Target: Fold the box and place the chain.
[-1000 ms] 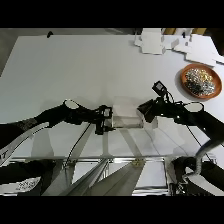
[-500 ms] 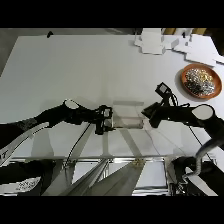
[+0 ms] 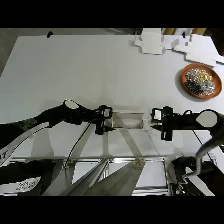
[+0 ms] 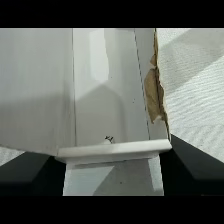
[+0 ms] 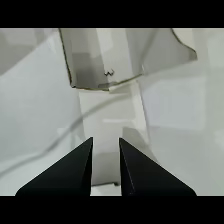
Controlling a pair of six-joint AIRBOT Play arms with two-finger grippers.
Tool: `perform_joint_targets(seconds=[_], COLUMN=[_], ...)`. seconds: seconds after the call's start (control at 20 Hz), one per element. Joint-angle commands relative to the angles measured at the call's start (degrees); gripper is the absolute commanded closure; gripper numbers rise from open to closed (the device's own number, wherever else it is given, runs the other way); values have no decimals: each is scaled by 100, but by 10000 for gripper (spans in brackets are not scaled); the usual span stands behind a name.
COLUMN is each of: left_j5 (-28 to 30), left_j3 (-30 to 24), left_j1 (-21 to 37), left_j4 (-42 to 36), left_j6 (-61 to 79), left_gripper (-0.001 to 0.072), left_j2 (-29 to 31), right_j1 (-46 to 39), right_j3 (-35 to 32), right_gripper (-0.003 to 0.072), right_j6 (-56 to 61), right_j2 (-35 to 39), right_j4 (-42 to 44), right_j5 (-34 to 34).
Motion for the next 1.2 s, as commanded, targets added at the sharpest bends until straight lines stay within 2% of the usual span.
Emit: perform_joint_targets(seconds=[0.0,0.15,0.35,0.85,1.0,1.1,1.15], left_j5=[0,2,0,0,2,2,2], left_j3=[2,2,2,2,2,2,2], left_j1=[2,2,2,2,2,2,2], left_j4=[0,-2,0,0,0,-2,0], left_j6=[-2,-2,-2,-2,-2,-2,-2], left_gripper=[538,538,538,538,538,538,538], left_j2=[4,4,4,4,4,4,4], right_j1=[4,4,4,4,4,4,4], right_j3=[-4,-4,-4,-4,-61,-227,-291], right_gripper=[491,492,504,514,514,485,426], right_j6=[-1174,-1792,-2037,-2592,-2638,-2638,-2634], right_j2=[-492,-977,-1355,-1856,-1856,-1856,-1856], right_j4=[525,745,1106,2452,2535,2535,2533], right_j5=[-262,-501,-498,-597,-498,-522,-579])
